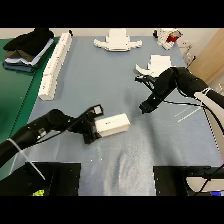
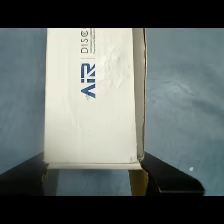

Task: Fold the box.

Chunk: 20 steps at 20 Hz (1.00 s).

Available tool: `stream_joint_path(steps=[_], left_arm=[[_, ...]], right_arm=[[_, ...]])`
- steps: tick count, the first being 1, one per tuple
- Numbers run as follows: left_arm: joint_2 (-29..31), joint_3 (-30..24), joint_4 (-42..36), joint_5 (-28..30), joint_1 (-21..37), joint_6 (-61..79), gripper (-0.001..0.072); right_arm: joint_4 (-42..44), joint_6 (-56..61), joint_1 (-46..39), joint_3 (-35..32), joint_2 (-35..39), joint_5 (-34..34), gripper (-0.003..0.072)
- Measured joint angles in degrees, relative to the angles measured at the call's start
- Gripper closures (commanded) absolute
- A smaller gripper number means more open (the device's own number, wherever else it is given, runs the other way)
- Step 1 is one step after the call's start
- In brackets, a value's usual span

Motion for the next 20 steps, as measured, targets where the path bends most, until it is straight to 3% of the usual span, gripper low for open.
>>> stream_joint_path(steps=[6,11,16,20], left_arm=[[14.08,-0.39,11.39,-9.7,27.56,-12.87,0.0244],[18.88,-1.66,16.98,-15.13,48.72,-15.41,0.0244],[19.63,-2.86,21.18,-15.82,62.2,-16.46,0.0244],[17.35,-3.39,20.44,-11.85,66.29,-16.65,0.0244]], right_arm=[[0.0,0.0,0.0,0.0,0.0,0.0,0.0684],[0.02,0.0,0.0,0.0,0.0,0.0,0.0684],[0.02,0.0,0.0,0.0,0.0,0.0,0.0684],[0.02,-0.02,0.0,0.0,0.0,0.0,0.0684]])
